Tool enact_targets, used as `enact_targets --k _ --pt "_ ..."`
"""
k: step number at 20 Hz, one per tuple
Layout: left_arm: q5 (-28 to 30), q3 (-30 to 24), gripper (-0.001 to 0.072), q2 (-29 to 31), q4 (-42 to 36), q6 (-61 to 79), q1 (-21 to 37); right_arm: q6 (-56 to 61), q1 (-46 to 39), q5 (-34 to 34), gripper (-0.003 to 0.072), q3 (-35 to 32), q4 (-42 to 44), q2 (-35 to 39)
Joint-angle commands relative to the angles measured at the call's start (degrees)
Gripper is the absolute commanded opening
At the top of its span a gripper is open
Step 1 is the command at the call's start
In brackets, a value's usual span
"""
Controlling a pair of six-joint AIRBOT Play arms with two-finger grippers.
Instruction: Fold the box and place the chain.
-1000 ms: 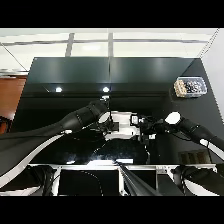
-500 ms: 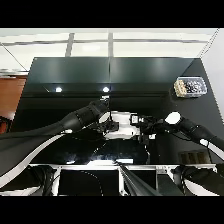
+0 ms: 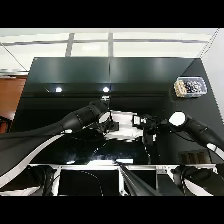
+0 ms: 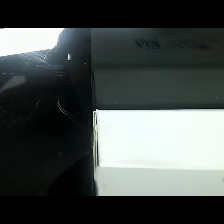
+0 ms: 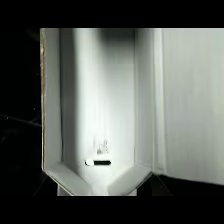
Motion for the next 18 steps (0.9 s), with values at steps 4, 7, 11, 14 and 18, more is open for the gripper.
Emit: enact_targets --k 4,7,11,14,18 --pt "-0.3 0.0 0.0029 0.3 -0.1 -0.2 0.0 1.2 1.7 0.1 0.0681 -0.4 -3.8 3.0" --pt "-0.3 0.0 0.0029 0.3 -0.1 -0.2 0.0 1.2 2.4 0.0 0.0487 -0.4 -2.6 3.0" --pt "-0.3 0.0 0.0029 0.3 -0.1 -0.2 0.0 3.8 2.4 0.2 0.0127 -0.4 -1.1 3.0" --pt "-0.3 0.0 0.0029 0.3 -0.1 -0.2 0.0 6.2 2.4 0.0 0.0127 -0.4 2.3 2.1" --pt "-0.3 0.0 0.0029 0.3 -0.1 -0.2 0.0 6.1 3.4 -1.8 0.0127 -0.4 13.2 -1.9"
